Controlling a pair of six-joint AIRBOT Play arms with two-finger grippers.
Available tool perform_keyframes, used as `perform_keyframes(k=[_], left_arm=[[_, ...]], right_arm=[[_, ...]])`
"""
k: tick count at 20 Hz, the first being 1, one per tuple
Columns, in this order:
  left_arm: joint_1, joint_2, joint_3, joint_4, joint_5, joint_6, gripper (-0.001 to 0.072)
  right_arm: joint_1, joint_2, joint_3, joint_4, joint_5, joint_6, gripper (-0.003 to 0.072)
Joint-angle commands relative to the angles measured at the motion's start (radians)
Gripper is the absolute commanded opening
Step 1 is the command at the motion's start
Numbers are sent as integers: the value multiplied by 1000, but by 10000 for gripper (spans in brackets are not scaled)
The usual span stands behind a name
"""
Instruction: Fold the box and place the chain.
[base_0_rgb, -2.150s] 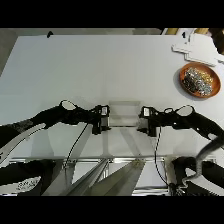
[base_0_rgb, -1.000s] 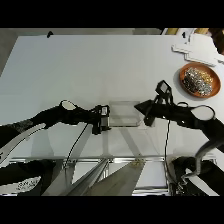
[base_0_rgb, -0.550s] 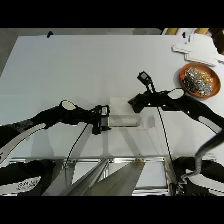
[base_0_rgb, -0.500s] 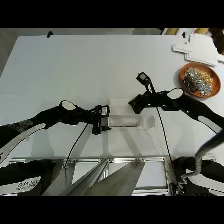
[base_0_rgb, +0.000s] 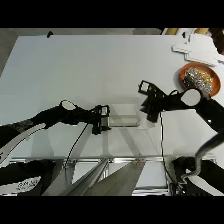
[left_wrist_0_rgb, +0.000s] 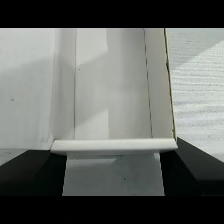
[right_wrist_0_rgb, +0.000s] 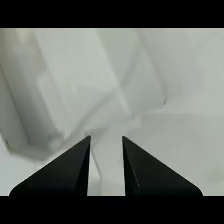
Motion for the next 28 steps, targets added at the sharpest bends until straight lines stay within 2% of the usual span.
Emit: perform_keyframes(k=[1, 3, 4, 7, 8, 11, 13, 14, 17, 18, 20, 21, 25, 28], left_arm=[[1, 0, 0, 0, 0, 0, 48], [1, 0, 0, 0, 0, 0, 48], [1, 0, 0, 0, 0, 0, 48], [1, 0, 0, 0, 0, 0, 48], [1, 0, 0, 0, 0, 0, 48], [1, 0, 0, 0, 0, 0, 48], [1, 0, 0, 0, 0, 0, 48], [1, 0, 0, 0, 0, 0, 48], [1, 0, 0, 0, 0, 0, 48], [1, 0, 0, 0, 0, 0, 48], [1, 0, 0, 0, 0, 0, 48], [1, 0, 0, 0, 0, 0, 48], [1, 0, 0, 0, 0, 0, 48], [1, 0, 0, 0, 0, 0, 48]], right_arm=[[1, 41, -50, -133, 153, -287, 333], [1, 41, -113, -111, 125, -380, 346], [1, 41, -142, -85, 92, -405, 388], [1, 40, -216, 64, -62, -477, 662], [1, 40, -227, 100, -95, -481, 659], [1, 22, -228, 165, -153, -480, 622], [1, 6, -228, 200, -162, -481, 426], [1, -4, -228, 223, -162, -481, 379], [1, -39, -228, 262, -169, -501, 378], [1, -50, -228, 272, -169, -501, 350], [1, -69, -228, 299, -169, -503, 177], [1, -72, -228, 305, -170, -504, 157], [1, -72, -228, 325, -150, -504, 159], [2, -73, -228, 415, -146, -558, 159]])
